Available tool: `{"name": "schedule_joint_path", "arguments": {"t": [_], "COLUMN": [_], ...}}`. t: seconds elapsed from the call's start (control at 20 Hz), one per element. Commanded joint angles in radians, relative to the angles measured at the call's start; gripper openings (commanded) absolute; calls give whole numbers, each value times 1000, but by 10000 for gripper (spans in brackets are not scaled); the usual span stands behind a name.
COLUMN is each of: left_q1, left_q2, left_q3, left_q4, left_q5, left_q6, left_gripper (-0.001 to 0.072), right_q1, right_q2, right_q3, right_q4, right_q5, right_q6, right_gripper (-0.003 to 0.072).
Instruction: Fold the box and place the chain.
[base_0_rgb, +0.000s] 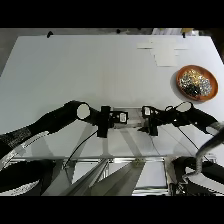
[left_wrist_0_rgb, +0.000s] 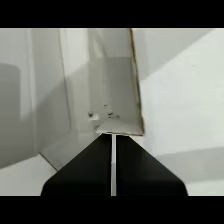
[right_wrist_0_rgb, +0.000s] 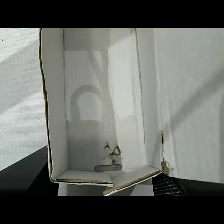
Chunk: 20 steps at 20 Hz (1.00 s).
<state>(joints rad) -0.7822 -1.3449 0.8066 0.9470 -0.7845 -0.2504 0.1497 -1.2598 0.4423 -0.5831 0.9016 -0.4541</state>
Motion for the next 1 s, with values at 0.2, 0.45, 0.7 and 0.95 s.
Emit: {"name": "schedule_joint_path", "arguments": {"t": [0.2,0.45,0.7,0.95], "left_q1": [78,113,115,87], "left_q2": [39,32,-8,-42], "left_q3": [-1,-1,0,0], "left_q4": [41,36,-32,-111], "left_q5": [-148,-113,-50,26], "left_q6": [-69,-71,-60,19], "left_gripper": [203,295,294,290], "right_q1": [0,0,0,0], "right_q2": [1,1,1,1], "right_q3": [0,0,0,0], "right_q4": [0,0,0,0], "right_q5": [0,0,0,0], "right_q6": [0,0,0,0], "right_gripper": [366,366,366,366]}}
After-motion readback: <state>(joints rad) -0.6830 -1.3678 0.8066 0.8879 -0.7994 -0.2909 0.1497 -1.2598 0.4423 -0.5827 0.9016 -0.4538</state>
